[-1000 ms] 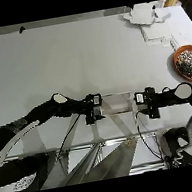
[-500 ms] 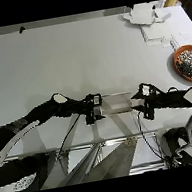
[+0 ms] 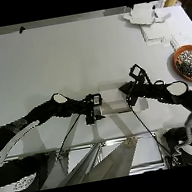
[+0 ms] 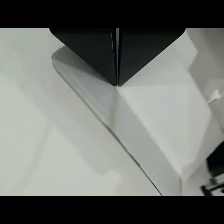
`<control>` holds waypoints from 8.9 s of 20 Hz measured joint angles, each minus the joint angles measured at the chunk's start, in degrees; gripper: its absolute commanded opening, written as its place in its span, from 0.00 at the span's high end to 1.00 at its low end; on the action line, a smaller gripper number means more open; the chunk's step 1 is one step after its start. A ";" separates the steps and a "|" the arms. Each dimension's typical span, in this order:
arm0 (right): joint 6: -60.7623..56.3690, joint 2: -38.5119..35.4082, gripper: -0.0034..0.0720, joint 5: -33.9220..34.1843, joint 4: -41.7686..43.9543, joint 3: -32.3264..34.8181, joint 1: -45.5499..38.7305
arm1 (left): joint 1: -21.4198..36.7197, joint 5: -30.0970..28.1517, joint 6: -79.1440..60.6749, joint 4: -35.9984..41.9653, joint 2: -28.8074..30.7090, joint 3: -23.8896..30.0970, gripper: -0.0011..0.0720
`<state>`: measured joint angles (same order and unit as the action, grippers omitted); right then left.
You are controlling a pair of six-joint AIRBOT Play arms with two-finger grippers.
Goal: Fold the box and place the chain.
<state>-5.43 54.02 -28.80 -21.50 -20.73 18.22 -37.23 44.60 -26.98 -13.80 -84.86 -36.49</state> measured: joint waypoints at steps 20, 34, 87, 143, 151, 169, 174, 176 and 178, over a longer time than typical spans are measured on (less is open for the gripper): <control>0.42 -12.87 0.70 -23.43 -47.10 -0.50 0.33 | 0.00 0.02 -0.02 -0.02 0.00 0.00 0.61; 20.22 -3.32 0.71 -12.50 -20.04 5.20 0.31 | 0.02 0.02 -0.07 -0.11 0.00 0.00 0.61; -52.63 -8.66 0.85 -30.71 -27.41 5.27 -20.81 | 0.00 0.00 -0.02 -0.02 0.00 0.00 0.61; -82.07 -7.91 0.41 -23.17 -37.88 -4.63 0.96 | 0.00 -0.02 -0.02 0.00 0.00 0.00 0.61; -82.71 -9.73 0.60 -29.70 -42.45 -9.14 -2.80 | 0.00 0.00 -0.02 0.00 0.00 0.00 0.61; -66.12 -5.55 0.51 -29.11 -25.68 4.13 -23.89 | 0.00 0.20 0.00 -0.02 0.00 0.00 0.61; -63.25 -4.81 0.51 -30.05 -21.29 4.68 -23.96 | 0.00 0.17 0.00 -0.02 0.00 0.00 0.61; -61.90 -4.85 0.51 -31.08 -19.58 4.76 -23.98 | 0.00 0.17 -0.02 -0.02 0.00 0.00 0.61; -60.70 -5.11 0.51 -32.74 -18.45 4.79 -23.96 | 0.00 0.17 -0.02 -0.02 0.00 0.00 0.61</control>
<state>-66.13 48.90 -61.54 -39.94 -15.94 -5.74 -37.23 44.77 -27.00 -13.82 -84.86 -36.49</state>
